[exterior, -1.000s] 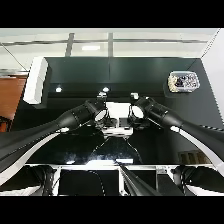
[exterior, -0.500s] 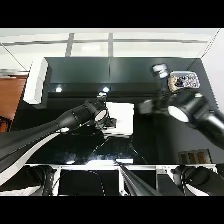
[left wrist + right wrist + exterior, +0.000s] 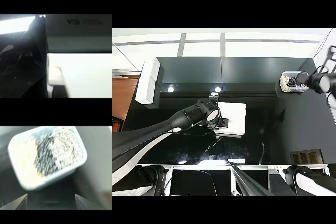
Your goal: Fold the box and place the chain.
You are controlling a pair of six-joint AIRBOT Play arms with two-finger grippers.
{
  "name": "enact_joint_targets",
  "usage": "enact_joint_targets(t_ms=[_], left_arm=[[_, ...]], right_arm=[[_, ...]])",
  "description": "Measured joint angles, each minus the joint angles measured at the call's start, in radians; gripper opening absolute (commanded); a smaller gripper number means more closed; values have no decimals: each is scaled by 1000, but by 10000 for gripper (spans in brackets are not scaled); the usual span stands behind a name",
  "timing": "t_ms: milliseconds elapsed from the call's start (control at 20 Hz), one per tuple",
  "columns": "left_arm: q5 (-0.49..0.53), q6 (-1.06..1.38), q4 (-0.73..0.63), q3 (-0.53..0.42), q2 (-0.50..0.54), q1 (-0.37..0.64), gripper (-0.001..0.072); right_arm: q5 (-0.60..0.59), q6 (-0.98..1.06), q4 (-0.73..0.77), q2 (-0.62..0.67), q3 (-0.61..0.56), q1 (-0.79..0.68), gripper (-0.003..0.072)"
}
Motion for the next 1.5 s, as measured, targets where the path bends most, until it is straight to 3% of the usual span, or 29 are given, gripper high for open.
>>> enact_joint_targets(t_ms=[150,300,350,500,800,1200,1300,1450,1500], left_arm=[[2,0,0,0,0,0,28],[1,1,0,0,0,0,29],[1,1,0,0,0,0,28],[1,1,0,0,0,0,28],[2,1,0,0,0,0,28],[2,1,0,0,0,0,29],[2,1,0,0,0,0,28],[1,1,0,0,0,0,29],[1,1,0,0,0,0,28]], right_arm=[[101,-45,177,-217,252,-119,720],[254,-67,255,-407,493,-172,701],[293,-72,270,-455,554,-180,628],[373,-79,299,-560,667,-195,621],[422,-84,299,-644,726,-203,621],[399,-90,279,-678,736,-204,619],[393,-94,283,-691,736,-203,489],[384,-95,286,-703,736,-201,487],[383,-95,287,-705,736,-201,407]])
